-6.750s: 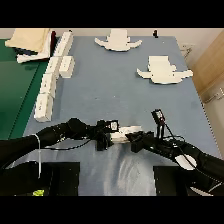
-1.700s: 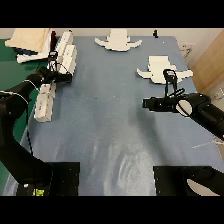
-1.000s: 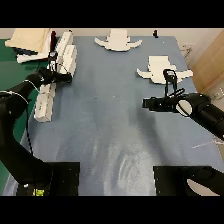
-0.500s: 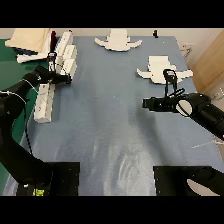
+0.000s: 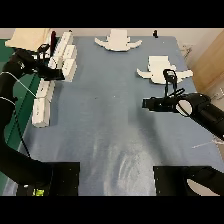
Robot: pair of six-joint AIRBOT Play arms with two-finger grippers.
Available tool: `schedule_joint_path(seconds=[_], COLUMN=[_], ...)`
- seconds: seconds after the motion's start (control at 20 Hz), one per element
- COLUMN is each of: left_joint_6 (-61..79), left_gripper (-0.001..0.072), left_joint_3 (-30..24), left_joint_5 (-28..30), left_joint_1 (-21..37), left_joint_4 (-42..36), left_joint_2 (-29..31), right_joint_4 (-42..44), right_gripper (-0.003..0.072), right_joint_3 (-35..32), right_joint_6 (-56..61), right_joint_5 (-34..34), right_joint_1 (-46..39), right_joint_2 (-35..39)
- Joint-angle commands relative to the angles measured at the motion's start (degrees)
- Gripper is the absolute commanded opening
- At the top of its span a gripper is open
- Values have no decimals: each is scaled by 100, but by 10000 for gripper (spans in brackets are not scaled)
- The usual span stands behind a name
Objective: Fold the box.
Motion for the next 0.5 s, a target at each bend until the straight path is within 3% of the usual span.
schedule_joint_path(seconds=[0.0, 0.15, 0.3, 0.45], left_joint_6=[-90, -168, -166, -323], left_gripper=[17, 11, 11, 10], left_joint_3=[308, 310, 105, -807], left_joint_5=[-970, -1161, -1141, -542], left_joint_1=[-103, -387, -916, -1646], left_joint_4=[-457, -498, -455, -203], left_joint_2=[286, 625, 1145, 1947], right_joint_4=[219, 577, 686, 1075], right_gripper=[3, 3, 3, 3], right_joint_3=[61, 442, 1416, 2494], right_joint_6=[-264, -595, -809, -1019], right_joint_5=[0, 310, 1161, 1810], right_joint_1=[0, -2, -2, -2], right_joint_2=[-28, -334, -1075, -1908])
